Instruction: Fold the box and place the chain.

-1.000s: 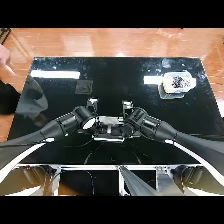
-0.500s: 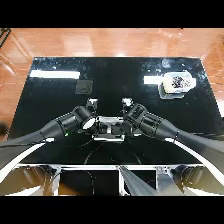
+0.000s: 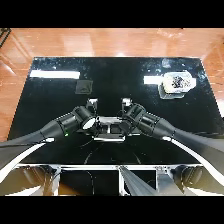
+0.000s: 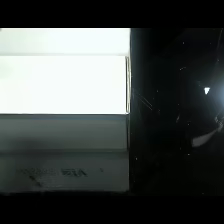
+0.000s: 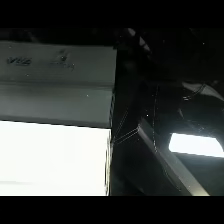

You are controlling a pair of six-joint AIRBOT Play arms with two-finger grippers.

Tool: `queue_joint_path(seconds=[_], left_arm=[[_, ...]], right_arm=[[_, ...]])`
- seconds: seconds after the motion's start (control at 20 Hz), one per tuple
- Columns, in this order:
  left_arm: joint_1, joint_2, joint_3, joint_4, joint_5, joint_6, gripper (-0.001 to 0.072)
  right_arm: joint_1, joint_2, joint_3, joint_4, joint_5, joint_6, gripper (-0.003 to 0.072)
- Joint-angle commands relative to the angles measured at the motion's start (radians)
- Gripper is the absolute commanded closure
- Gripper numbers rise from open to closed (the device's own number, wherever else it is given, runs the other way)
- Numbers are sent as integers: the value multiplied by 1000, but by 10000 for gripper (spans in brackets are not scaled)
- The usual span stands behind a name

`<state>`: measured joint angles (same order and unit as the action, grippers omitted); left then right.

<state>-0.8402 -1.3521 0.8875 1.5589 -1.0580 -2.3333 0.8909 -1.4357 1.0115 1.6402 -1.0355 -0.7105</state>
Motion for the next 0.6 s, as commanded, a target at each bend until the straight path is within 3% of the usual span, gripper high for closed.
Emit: queue_joint_path(seconds=[0.0, 0.1, 0.15, 0.2, 0.35, 0.55], left_arm=[[1, 0, 1, 3, 2, 3, 687], [1, 0, 1, 3, 2, 3, 687], [0, 0, 1, 3, 2, 3, 687], [1, 0, 1, 3, 1, 3, 687], [1, 0, 1, 3, -3, 4, 687], [1, 0, 1, 3, -2, 4, 687]], right_arm=[[0, -5, 0, 5, 29, 0, 656], [0, -1, 0, 8, 20, 0, 301], [0, 6, 0, 3, 6, -1, 218], [0, 18, 0, 0, -5, -14, 185], [0, 98, 0, 5, -64, -133, 185], [-26, 302, 0, -51, -219, -230, 185]])
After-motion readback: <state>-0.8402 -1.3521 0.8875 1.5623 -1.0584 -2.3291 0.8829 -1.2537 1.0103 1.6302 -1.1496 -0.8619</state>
